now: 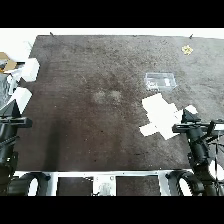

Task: Fold the box and place the chain.

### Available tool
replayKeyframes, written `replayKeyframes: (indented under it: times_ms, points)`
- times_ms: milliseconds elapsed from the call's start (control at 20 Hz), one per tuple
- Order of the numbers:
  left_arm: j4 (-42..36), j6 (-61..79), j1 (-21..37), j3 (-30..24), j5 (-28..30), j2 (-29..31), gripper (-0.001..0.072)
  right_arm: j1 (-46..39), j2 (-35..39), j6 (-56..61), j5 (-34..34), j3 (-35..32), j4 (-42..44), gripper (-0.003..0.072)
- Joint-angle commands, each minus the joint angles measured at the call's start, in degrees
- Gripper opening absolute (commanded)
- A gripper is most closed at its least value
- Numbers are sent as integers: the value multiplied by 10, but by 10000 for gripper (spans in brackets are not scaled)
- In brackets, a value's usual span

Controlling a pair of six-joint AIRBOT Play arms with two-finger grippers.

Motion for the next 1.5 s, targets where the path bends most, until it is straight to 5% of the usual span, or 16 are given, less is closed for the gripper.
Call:
replayKeyframes:
  times_ms: [0, 400, 500, 750, 950, 1100, 1200, 1350, 1450]
  points:
    - [0, 0, 0, 0, 0, 0, 11, 0, 0, 0, 0, 0, 0, 5]
    - [0, 0, 0, 0, 0, 0, 11, 0, 0, 0, 15, 4, 0, 32]
    - [0, 0, 0, 0, 0, 0, 11, 0, 0, 0, 4, 26, 0, 435]
    - [0, 0, 0, 0, 0, 0, 11, 0, -15, 0, -83, 104, 2, 436]
    - [0, 0, 0, 0, 0, 0, 11, -16, -154, 0, -77, 190, 3, 436]
    - [0, 0, 0, 0, 0, 0, 11, -85, -311, 1, 25, 281, 13, 436]
    - [0, 0, 0, 0, 0, 0, 11, -174, -422, 64, 174, 348, 17, 437]
    - [0, 0, 0, 0, 0, 0, 11, -306, -565, 283, 434, 462, -172, 437]
    - [0, 0, 0, 0, 0, 0, 11, -359, -642, 392, 545, 549, -324, 466]
